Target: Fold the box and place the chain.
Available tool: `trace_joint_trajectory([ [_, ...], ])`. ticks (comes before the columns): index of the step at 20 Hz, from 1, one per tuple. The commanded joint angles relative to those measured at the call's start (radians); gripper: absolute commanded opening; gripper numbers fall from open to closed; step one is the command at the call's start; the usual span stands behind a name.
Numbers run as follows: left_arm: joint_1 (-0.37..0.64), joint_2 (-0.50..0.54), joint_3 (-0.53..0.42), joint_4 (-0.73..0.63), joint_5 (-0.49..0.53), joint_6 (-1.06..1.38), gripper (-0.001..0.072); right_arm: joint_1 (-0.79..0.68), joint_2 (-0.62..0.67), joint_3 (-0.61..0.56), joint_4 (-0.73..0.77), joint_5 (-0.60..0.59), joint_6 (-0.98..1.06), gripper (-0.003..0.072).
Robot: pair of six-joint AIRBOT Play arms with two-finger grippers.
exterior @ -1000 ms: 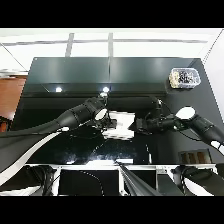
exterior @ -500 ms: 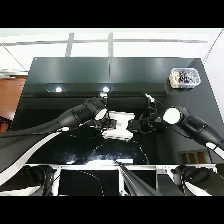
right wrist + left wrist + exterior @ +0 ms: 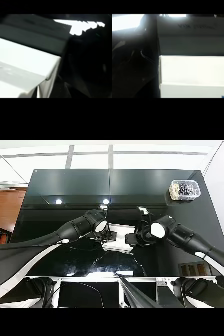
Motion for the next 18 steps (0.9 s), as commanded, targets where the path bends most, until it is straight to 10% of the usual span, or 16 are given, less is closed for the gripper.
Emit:
trace_joint_trajectory([
  [1,0.001,0.0,0.0,0.0,0.0,0.0,0.0029,0.044,-0.046,0.046,-0.072,0.043,0.127,0.0354],
  [18,0.001,0.0,0.0,0.0,0.001,0.0,0.0029,0.105,-0.164,0.146,-0.162,0.166,0.333,0.0216],
])
